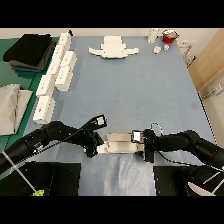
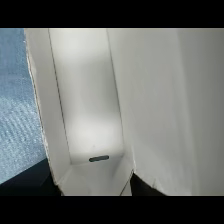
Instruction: Fold the box.
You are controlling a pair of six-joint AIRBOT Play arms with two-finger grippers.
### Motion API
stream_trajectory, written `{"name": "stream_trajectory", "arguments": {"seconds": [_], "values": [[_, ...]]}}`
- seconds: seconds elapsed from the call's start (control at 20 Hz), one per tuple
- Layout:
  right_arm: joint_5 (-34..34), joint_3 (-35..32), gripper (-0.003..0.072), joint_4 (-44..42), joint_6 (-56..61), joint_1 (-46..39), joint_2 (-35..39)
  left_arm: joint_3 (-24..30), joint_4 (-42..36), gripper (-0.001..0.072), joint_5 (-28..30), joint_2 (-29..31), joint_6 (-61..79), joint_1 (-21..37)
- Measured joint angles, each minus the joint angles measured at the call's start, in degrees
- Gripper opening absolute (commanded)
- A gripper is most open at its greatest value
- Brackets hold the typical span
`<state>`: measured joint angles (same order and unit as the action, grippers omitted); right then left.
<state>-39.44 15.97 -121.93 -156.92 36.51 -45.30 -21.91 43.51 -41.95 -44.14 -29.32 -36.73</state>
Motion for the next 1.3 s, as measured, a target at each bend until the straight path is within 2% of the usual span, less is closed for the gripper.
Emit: {"name": "stream_trajectory", "arguments": {"seconds": [0.15,0.25,0.5,0.65,0.8,1.1,1.3], "values": [[0.0,0.0,0.0499,0.0,0.0,0.0,0.0,-1.3,9.7,0.0014,-3.6,4.5,-24.2,1.2],[0.0,0.0,0.0499,0.0,0.0,0.0,0.0,-1.7,13.8,0.0014,-7.3,6.7,-37.5,4.1],[0.0,0.0,0.0499,0.0,0.0,0.0,0.0,-2.0,18.0,0.0014,-17.7,8.7,-55.5,17.7],[-0.1,0.0,0.0499,0.1,0.0,0.0,0.0,-1.5,18.8,0.0014,-21.8,8.9,-59.8,26.3],[-0.1,0.0,0.0499,0.1,0.0,0.0,0.0,1.0,15.9,0.0013,-23.4,9.0,-59.9,31.1],[-0.1,0.0,0.0499,0.1,0.0,0.0,0.0,9.7,3.2,0.0013,-21.1,9.0,-53.1,33.7],[-0.1,0.0,0.0499,0.1,0.0,0.0,0.0,12.7,-3.3,0.0013,-19.6,9.0,-48.9,34.1]]}}
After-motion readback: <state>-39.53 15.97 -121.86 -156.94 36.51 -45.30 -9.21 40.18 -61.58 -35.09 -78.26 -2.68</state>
